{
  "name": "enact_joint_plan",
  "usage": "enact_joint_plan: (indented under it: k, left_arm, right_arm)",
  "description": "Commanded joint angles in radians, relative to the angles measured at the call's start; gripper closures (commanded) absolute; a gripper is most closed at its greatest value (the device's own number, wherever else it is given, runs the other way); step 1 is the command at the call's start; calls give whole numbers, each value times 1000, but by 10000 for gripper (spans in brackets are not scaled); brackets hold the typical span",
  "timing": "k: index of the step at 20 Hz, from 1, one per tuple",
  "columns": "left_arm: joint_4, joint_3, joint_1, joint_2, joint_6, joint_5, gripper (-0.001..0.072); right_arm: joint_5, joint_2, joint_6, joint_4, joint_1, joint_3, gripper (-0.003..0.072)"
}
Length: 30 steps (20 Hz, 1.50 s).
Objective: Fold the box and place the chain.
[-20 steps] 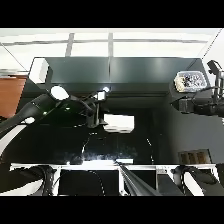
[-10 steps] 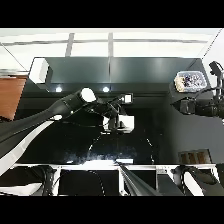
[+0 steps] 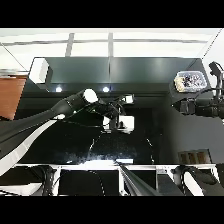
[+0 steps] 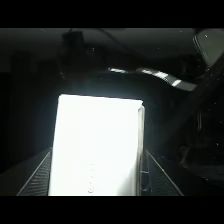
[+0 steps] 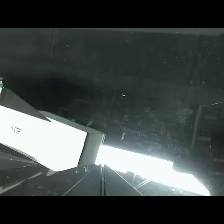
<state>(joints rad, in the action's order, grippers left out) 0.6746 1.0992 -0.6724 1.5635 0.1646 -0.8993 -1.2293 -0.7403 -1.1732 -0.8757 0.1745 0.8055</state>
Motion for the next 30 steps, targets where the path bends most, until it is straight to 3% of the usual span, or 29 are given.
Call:
enact_joint_plan:
  k: [1, 7, 11, 12, 13, 14, 17, 20, 24, 27, 30]
  left_arm:
    - [6, 1, 1, 0, 0, -22, -3]
    - [219, 0, -27, 9, 6, -27, -4]
    - [266, 0, -47, 34, 79, 12, 4]
    - [308, 1, -48, 28, 97, 4, 137]
    - [370, 1, -49, 14, 156, -10, 382]
    - [432, 1, -49, -5, 215, -27, 417]
    - [684, 0, -6, -79, 506, -104, 417]
    - [930, 0, 137, -143, 904, -249, 416]
    - [971, -1, 459, -198, 1113, -439, 416]
    - [961, 0, 731, -203, 1154, -420, 417]
    - [891, 0, 967, -204, 1168, -315, 416]
  right_arm:
    - [-1, 1, 0, 0, 0, -1, 672]
    - [0, 1, 0, 0, 0, -1, 672]
    - [5, 1, 0, 0, 0, -1, 672]
    - [5, 1, 0, 0, 0, -1, 672]
    - [5, 1, 0, 0, 0, -1, 673]
    - [5, 1, 0, 0, 0, -1, 672]
    - [4, 1, 0, 0, 0, -1, 673]
    - [5, 1, -1, 0, 0, -1, 672]
    - [8, 1, -1, 0, 0, -1, 672]
    - [23, 1, -1, 0, 0, -1, 672]
    - [33, 1, 0, 0, 0, -1, 673]
